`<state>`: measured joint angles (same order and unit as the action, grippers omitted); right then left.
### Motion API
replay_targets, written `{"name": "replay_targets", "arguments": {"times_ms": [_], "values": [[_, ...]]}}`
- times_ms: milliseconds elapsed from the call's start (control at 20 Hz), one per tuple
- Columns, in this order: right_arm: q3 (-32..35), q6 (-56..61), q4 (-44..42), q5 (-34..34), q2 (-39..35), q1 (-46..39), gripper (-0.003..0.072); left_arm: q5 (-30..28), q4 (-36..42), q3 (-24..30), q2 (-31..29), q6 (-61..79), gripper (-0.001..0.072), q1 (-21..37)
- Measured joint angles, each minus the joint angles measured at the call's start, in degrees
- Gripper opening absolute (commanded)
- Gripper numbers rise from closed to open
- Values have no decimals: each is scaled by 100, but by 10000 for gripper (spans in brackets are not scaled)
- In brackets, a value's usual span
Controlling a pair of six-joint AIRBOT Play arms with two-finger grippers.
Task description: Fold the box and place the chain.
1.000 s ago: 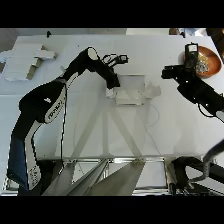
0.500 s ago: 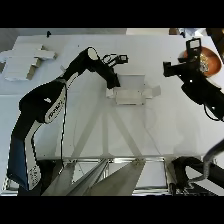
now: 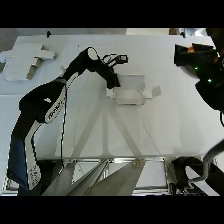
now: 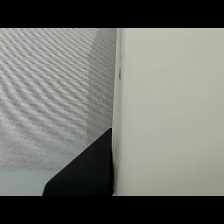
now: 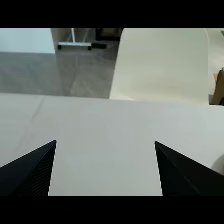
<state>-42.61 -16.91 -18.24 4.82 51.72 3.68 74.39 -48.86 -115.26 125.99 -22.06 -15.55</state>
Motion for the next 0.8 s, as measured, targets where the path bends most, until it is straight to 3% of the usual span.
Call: {"name": "replay_targets", "arguments": {"times_ms": [400,800], "values": [[-9,505,3322,2859,-138,-105,685,0,0,0,0,0,17,0],[96,1633,5663,4612,516,-289,685,0,0,0,0,0,17,0]]}}
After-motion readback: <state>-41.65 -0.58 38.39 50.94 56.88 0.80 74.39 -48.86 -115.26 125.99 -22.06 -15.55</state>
